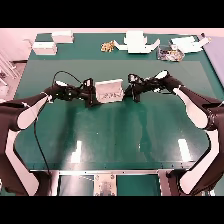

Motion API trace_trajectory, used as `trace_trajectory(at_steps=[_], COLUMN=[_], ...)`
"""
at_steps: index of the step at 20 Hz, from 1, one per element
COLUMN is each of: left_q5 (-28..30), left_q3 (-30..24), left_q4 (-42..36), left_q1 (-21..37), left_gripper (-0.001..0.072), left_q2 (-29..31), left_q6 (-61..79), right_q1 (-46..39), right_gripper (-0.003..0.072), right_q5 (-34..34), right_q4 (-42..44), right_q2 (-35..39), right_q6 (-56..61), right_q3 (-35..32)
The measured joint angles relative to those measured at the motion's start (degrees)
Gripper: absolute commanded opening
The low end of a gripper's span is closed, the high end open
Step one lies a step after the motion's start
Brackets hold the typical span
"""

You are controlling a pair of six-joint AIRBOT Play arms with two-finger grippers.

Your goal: Fold the box and place the chain.

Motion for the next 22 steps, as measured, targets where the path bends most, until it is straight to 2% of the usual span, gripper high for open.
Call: trace_trajectory(at_steps=[5, 11, 18, 22], left_q5=[0.2, 0.5, 0.5, 0.5], left_q3=[-0.1, 0.0, 0.0, 0.0], left_q4=[-0.1, -0.2, -0.2, -0.2], left_q1=[0.0, 0.0, 0.0, 0.0], left_gripper=[0.0624, 0.0624, 0.0625, 0.0624], left_q2=[0.0, 0.0, 0.0, 0.0], left_q6=[0.0, -0.1, -0.1, -0.1], right_q1=[-1.0, -1.1, 0.8, 4.3], right_gripper=[0.0003, 0.0002, 0.0002, 0.0002], right_q5=[3.0, 4.0, 4.1, -0.6], right_q4=[-1.4, 2.2, 3.8, 4.1], right_q2=[1.7, 6.0, 18.0, 25.0], right_q6=[2.6, 7.2, 12.0, 12.7], right_q3=[0.1, 0.3, 0.3, 0.3])
